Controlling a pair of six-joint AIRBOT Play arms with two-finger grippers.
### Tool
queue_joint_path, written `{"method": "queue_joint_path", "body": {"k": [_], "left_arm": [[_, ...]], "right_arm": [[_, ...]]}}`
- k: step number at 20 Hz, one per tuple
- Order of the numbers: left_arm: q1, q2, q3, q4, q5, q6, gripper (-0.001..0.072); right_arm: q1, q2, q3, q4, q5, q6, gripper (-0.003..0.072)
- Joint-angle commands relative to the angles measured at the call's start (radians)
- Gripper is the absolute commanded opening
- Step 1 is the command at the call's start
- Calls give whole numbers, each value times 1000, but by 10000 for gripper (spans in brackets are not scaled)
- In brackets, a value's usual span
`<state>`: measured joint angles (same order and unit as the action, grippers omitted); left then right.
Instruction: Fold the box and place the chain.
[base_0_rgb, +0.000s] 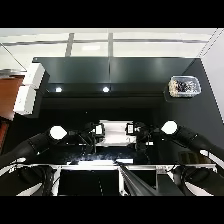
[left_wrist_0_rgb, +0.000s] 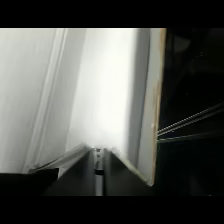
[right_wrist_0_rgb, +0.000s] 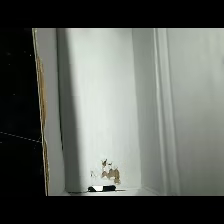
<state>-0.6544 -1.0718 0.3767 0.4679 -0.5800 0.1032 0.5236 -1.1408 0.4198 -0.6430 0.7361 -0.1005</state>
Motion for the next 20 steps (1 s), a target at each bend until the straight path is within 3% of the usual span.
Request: {"method": "queue_joint_path", "body": {"k": [1, 6, 10, 12, 15, 17, 20], "left_arm": [[8, 33, 1, 65, 1, -36, 29], [164, 250, 0, 324, -82, -580, 29], [475, 391, 0, 442, -285, -1122, 30], [646, 389, -2, 449, -434, -1225, 29], [830, 370, -23, 466, -475, -1423, 28], [888, 339, -50, 462, -488, -1509, 28], [869, 249, -70, 435, -559, -1505, 29]], "right_arm": [[0, 0, 0, -1, 0, -1, 352], [0, 0, 0, 0, 2, 0, 353], [0, 0, 0, 0, 2, 0, 353], [0, 0, 0, -1, 1, 0, 353], [0, 0, 0, 0, 2, 0, 353], [0, 0, 0, 0, 2, 0, 352], [0, 0, 0, 0, 1, 0, 353]]}}
